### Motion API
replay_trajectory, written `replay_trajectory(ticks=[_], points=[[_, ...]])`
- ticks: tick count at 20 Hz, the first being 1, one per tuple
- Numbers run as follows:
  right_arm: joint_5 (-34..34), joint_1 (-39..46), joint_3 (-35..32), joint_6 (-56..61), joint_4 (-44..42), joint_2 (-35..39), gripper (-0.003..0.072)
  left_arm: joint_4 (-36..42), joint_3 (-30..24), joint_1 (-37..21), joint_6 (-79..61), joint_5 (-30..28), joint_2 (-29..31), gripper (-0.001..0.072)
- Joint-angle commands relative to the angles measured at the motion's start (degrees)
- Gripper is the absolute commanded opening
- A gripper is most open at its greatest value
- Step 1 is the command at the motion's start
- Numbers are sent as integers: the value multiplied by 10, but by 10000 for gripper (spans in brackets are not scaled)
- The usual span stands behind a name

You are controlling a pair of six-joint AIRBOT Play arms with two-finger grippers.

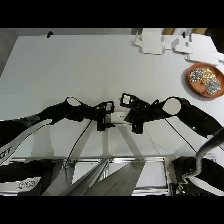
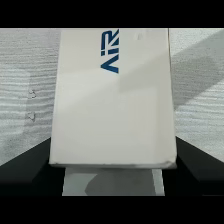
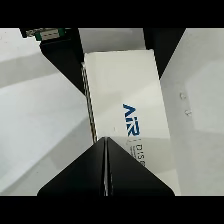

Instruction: Fold the box and place the chain.

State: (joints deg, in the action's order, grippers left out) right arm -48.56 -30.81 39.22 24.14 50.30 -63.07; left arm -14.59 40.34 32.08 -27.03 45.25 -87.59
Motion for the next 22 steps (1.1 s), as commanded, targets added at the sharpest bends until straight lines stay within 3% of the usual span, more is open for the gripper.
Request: replay_trajectory(ticks=[1, 14, 22], points=[[-3, 0, -2, 0, 3, -2, 24, 0, 0, -1, 0, 0, 0, 319], [-10, 0, -21, 1, 4, -54, 24, 0, 0, -1, 0, 0, 0, 319], [5, 2, -21, 17, 4, -27, 24, 0, 0, -1, 0, 0, 0, 319]])
